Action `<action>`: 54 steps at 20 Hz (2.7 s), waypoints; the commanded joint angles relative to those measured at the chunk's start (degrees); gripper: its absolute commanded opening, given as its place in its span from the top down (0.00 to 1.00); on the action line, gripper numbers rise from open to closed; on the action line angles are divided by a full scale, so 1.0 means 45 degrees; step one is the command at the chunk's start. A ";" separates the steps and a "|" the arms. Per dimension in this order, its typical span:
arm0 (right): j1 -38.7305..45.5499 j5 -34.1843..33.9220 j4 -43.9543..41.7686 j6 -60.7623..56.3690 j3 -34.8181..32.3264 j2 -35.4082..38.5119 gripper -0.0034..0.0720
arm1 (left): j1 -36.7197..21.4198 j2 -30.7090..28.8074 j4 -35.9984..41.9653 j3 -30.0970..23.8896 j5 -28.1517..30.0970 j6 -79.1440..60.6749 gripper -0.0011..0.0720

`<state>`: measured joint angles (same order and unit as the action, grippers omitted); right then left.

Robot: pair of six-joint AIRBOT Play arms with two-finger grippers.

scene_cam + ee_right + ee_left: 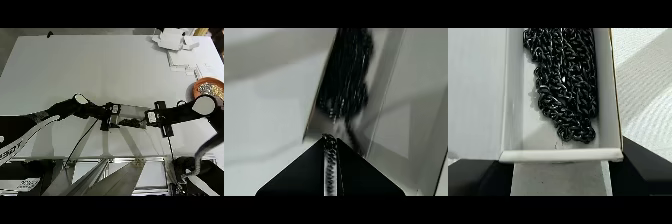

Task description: Fold the box and place the chain.

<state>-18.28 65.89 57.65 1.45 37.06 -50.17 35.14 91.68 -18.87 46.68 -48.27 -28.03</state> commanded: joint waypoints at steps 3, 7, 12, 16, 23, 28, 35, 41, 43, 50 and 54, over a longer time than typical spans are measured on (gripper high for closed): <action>-0.2395 -0.3687 -0.2312 -0.0379 0.0015 0.0272 0.93 | -0.0005 0.0000 0.0000 0.0000 0.0010 -0.0005 0.39; -0.3172 -0.4930 -0.2331 -0.0777 0.0015 -0.0063 0.93 | -0.0010 0.0000 0.0000 0.0000 0.0005 -0.0005 0.39; -0.3157 -0.4794 -0.1239 -0.1710 0.0015 -0.1020 0.83 | -0.0005 0.0000 0.0000 0.0000 0.0005 -0.0005 0.39; -0.3036 -0.4318 0.0806 -0.1715 0.0024 0.0369 0.71 | -0.0005 0.0000 0.0000 0.0000 0.0005 -0.0005 0.39; 0.2749 -0.1234 0.2565 -0.0860 -0.0005 0.1948 0.71 | -0.0010 0.0000 0.0000 0.0000 0.0005 -0.0005 0.39; 0.5066 -0.1627 0.2307 0.1899 -0.0797 0.0175 0.71 | -0.0005 0.0000 0.0000 -0.0005 0.0010 -0.0005 0.39; 0.4925 -0.2832 0.1185 0.3497 -0.1171 -0.2079 0.71 | -0.0010 0.0000 0.0000 0.0000 0.0005 -0.0005 0.39; 0.4935 -0.3002 0.1855 0.3793 -0.1171 -0.3235 0.71 | -0.0010 0.0000 0.0000 0.0000 0.0005 -0.0005 0.39; 0.4940 -0.3230 0.2200 0.3784 -0.1175 -0.3526 0.71 | -0.0005 0.0000 0.0000 0.0000 0.0005 -0.0005 0.39; 0.4935 -0.3434 0.2142 0.3779 -0.1171 -0.4085 0.81 | -0.0005 0.0000 0.0000 0.0000 0.0005 -0.0005 0.39; 0.4920 -0.2307 0.2229 0.3672 -0.1171 -0.2793 0.93 | -0.0005 0.0000 0.0000 0.0000 0.0005 -0.0005 0.39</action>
<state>3.90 51.79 67.48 18.44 31.64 -66.17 35.14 91.68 -18.87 46.68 -48.25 -28.03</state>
